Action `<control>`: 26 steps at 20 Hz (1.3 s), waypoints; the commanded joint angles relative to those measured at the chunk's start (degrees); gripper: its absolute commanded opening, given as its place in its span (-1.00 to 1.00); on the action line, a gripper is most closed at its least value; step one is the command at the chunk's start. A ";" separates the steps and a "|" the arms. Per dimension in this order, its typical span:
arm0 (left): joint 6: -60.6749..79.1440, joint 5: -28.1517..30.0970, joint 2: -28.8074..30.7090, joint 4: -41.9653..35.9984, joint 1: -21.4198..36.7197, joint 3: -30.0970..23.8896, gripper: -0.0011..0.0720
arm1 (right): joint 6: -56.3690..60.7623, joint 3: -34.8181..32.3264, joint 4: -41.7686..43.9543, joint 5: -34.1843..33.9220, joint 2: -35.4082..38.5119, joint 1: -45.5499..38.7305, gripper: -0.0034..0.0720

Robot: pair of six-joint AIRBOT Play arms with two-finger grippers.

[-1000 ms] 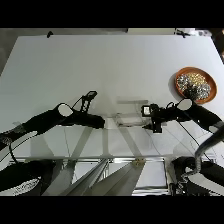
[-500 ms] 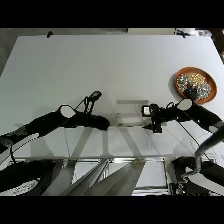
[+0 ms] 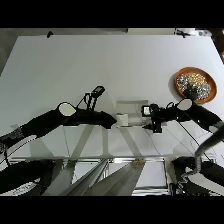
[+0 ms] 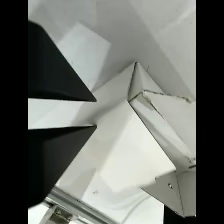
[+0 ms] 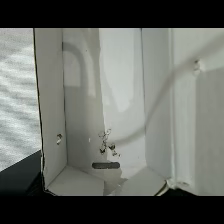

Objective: Fold the box and place the chain.

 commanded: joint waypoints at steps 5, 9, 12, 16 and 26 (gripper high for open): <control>-0.94 -0.39 0.11 -0.09 -1.18 0.28 -0.18 | 0.02 -0.02 0.02 0.02 0.02 0.02 0.31; -5.88 2.34 0.04 0.42 -2.01 0.48 -0.01 | 0.02 -0.02 0.02 0.02 0.02 0.02 0.31; -12.76 2.82 -0.96 5.79 -2.03 2.82 -0.01 | 0.02 -0.02 0.02 0.02 0.02 0.02 0.31; -23.74 2.82 -3.98 13.18 -3.67 7.67 -0.01 | 0.02 -0.02 0.02 0.02 0.02 0.02 0.31; -47.87 -5.99 -4.59 38.32 -6.54 16.46 -0.01 | 0.02 -0.02 0.02 0.02 0.02 0.00 0.31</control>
